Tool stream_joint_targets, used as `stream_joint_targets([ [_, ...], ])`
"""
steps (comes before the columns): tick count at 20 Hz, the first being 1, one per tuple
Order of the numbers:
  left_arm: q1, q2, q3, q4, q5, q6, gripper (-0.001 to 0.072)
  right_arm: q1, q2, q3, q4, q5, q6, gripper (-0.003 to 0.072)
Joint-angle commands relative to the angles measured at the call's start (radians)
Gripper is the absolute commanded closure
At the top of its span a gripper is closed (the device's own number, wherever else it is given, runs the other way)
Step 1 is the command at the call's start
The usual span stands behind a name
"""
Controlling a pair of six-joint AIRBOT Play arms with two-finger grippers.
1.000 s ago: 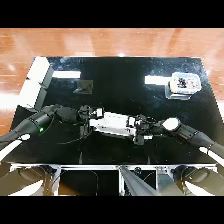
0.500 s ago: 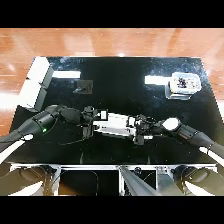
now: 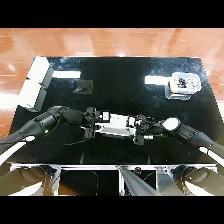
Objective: Fold the box and place the chain.
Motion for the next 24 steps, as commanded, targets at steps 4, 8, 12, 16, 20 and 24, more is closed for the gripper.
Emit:
stream_joint_targets([
  [4,-0.012,-0.003,0.001,-0.034,-0.014,0.0,0.0416,0.001,-0.001,0.001,0.0,0.0,0.0,0.0035],
  [8,-0.031,-0.003,0.001,-0.034,-0.026,0.0,0.0417,0.001,-0.001,0.001,0.0,0.0,0.0,0.0035],
  [12,-0.031,-0.003,0.001,-0.035,-0.026,0.0,0.0498,0.001,-0.001,0.001,0.0,0.0,0.0,0.0034],
  [16,-0.031,-0.003,0.001,-0.036,-0.027,0.0,0.0498,0.001,-0.001,0.001,0.0,0.0,0.0,0.0037],
  [20,-0.03,-0.003,0.001,-0.036,-0.027,0.0,0.0498,0.0,-0.001,0.001,0.0,0.0,0.0,0.0139],
  [24,-0.031,-0.003,0.001,-0.037,-0.024,0.0,0.0498,0.001,-0.001,0.001,0.0,0.0,0.0,0.0139],
])
